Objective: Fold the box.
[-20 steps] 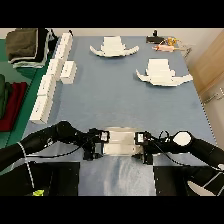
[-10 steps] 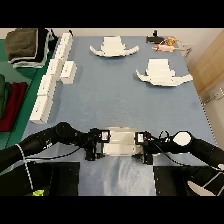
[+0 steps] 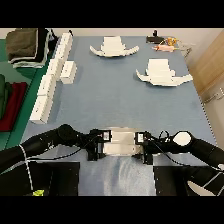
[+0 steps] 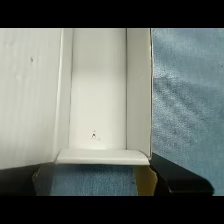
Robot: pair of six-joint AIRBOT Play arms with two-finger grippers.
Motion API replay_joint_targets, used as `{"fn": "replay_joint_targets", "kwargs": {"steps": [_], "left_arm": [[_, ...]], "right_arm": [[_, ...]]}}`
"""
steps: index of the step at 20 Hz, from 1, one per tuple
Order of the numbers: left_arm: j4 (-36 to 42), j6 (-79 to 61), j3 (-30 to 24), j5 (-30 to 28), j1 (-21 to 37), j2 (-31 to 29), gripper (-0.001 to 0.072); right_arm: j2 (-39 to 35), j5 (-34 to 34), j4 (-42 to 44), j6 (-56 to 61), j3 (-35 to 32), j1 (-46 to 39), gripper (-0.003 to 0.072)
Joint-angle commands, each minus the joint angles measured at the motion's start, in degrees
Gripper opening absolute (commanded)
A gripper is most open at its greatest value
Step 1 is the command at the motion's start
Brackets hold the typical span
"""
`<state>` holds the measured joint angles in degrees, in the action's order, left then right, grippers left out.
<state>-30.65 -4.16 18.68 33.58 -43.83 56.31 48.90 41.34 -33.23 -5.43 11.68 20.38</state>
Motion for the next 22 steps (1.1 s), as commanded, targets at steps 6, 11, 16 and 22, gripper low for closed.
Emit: {"fn": "replay_joint_targets", "kwargs": {"steps": [6,11,16,22], "left_arm": [[0.7,0.61,-0.31,-2.14,-1.99,0.28,0.0689],[0.68,2.34,-0.28,-2.14,-2.25,1.55,0.0687],[0.63,2.23,-0.31,-1.53,-2.25,1.55,0.053],[0.63,2.12,-0.28,-1.22,-2.25,1.53,0.0532]], "right_arm": [[-0.04,0.0,0.0,0.0,0.04,0.02,0.0437],[-0.04,0.0,0.0,0.0,0.04,0.02,0.0437],[-0.04,0.0,0.0,0.0,0.04,0.02,0.0436],[-0.04,0.02,0.0,0.0,0.04,0.02,0.0437]]}}
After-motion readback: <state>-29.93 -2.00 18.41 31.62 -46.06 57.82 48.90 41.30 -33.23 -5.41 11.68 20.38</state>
